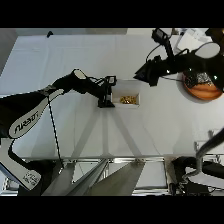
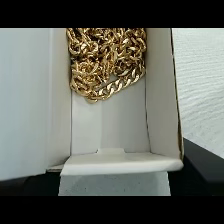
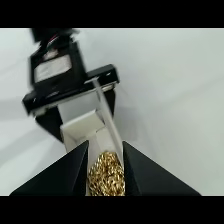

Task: Fold the box and place the chain.

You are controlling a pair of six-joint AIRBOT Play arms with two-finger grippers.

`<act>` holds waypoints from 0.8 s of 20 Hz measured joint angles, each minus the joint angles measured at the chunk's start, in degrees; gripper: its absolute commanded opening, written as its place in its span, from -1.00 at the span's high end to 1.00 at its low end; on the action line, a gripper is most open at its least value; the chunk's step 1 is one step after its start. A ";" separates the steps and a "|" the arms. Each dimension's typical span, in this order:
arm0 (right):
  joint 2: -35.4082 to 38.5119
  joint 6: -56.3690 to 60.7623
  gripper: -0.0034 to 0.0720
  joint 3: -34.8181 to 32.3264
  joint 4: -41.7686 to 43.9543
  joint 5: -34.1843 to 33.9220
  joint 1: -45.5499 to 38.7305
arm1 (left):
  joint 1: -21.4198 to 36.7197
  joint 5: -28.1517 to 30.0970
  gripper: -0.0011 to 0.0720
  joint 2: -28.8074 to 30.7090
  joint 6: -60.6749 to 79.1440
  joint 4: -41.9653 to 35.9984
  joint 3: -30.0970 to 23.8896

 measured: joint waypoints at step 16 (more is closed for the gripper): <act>-15.63 3.65 0.66 11.41 -8.33 18.10 2.21 | 0.00 0.00 0.21 0.00 0.02 0.02 0.00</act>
